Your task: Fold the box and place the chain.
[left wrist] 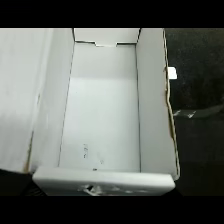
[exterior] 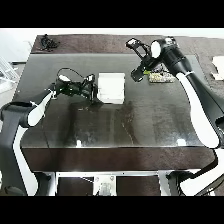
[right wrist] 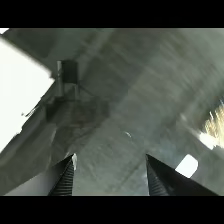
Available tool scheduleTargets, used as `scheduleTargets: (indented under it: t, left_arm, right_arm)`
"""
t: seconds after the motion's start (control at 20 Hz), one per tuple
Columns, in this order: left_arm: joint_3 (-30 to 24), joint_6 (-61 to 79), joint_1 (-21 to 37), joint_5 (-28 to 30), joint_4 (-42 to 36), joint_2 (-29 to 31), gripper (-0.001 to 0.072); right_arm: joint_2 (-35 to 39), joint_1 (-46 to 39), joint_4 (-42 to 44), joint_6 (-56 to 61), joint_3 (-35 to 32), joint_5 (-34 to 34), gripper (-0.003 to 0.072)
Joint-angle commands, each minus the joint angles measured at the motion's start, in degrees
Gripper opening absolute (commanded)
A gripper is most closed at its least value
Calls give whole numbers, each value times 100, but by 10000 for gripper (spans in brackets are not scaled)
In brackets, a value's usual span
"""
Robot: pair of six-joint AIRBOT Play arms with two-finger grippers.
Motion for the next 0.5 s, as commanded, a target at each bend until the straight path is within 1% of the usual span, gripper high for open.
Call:
scheduleTargets:
  t: [0.0, 0.05, 0.1, 0.15, 0.25, 0.3, 0.35, 0.45]
  left_arm:
    - [4, 2, -2, 2, 2, 4, 640]
    - [4, 2, -2, 0, 2, 4, 640]
    - [4, 2, -2, 0, 2, 4, 640]
    - [4, 2, -2, 2, 2, 4, 640]
    - [4, 2, -2, 2, 2, 4, 640]
    - [4, 2, -2, 2, 2, 4, 639]
    - [4, 2, -2, 2, 2, 4, 640]
    - [4, 2, -2, 2, 2, 4, 640]
  right_arm:
    - [15, -494, 804, -1814, -35, -225, 535]
    - [15, -708, 833, -1851, -70, -481, 575]
    - [-4, -979, 916, -1834, -98, -789, 587]
    - [-50, -1274, 1073, -1626, -122, -1126, 586]
    - [-177, -1801, 1412, -715, -120, -1593, 585]
    - [-269, -2026, 1532, -210, -120, -1731, 584]
    - [-387, -2194, 1646, 42, -98, -1784, 584]
    - [-629, -2367, 1838, 136, -79, -1784, 584]
